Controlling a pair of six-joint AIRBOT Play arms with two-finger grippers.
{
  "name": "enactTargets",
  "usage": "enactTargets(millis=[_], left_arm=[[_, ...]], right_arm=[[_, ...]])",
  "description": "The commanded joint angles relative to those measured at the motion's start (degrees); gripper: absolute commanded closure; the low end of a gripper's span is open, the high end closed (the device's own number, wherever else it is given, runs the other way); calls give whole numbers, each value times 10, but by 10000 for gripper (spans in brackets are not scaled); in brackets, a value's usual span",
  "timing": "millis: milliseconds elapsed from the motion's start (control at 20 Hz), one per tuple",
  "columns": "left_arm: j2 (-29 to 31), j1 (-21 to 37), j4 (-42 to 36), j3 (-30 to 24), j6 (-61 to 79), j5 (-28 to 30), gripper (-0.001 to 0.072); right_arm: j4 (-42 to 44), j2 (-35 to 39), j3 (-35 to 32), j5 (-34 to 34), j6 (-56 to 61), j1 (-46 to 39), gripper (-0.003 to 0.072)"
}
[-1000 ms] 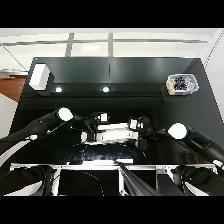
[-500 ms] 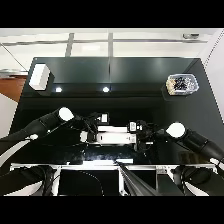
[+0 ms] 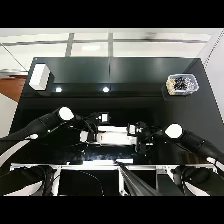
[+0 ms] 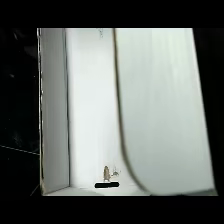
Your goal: Fold the box and place the chain.
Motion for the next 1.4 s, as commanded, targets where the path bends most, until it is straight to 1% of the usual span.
enactTargets(millis=[0, 400, 700, 1300, 1350], left_arm=[[0, 0, -1, 0, -3, 0, 682], [0, 0, -1, 0, -3, 0, 682], [0, 0, -1, 0, -3, 0, 682], [0, 0, -1, 0, -3, 0, 681], [0, 0, -1, 0, -3, 0, 681]], right_arm=[[1, -14, 0, -3, -24, 0, -17], [18, -20, 0, -22, -38, 0, -18], [18, -45, 0, -25, -52, 0, -17], [20, -45, 0, -37, -52, 8, -17], [20, -45, 0, -37, -53, 8, -2]])
